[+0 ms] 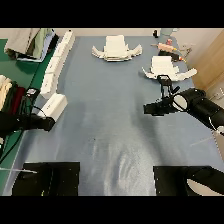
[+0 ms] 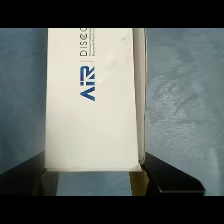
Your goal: Fold the box.
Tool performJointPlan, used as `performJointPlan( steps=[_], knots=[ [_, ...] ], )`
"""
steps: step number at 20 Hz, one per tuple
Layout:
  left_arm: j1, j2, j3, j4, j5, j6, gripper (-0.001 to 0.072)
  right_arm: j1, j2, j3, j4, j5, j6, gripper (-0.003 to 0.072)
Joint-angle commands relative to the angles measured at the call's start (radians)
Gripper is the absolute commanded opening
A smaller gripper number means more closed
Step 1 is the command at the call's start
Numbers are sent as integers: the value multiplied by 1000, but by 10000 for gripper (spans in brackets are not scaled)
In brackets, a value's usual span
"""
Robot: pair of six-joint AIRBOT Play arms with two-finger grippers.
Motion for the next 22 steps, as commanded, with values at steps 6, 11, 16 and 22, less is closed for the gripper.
performJointPlan(
  steps=[6,11,16,22],
  knots=[
    [179,-214,7,9,94,-37,424,0,-42,0,-3,-17,-1,2],
    [254,-246,31,-5,199,-6,424,0,-92,-1,-3,-23,0,2],
    [252,-329,31,-220,230,210,424,0,-134,-1,-3,-26,0,2],
    [252,-391,33,-236,275,254,424,0,-149,-1,-3,-26,0,2]
  ],
)
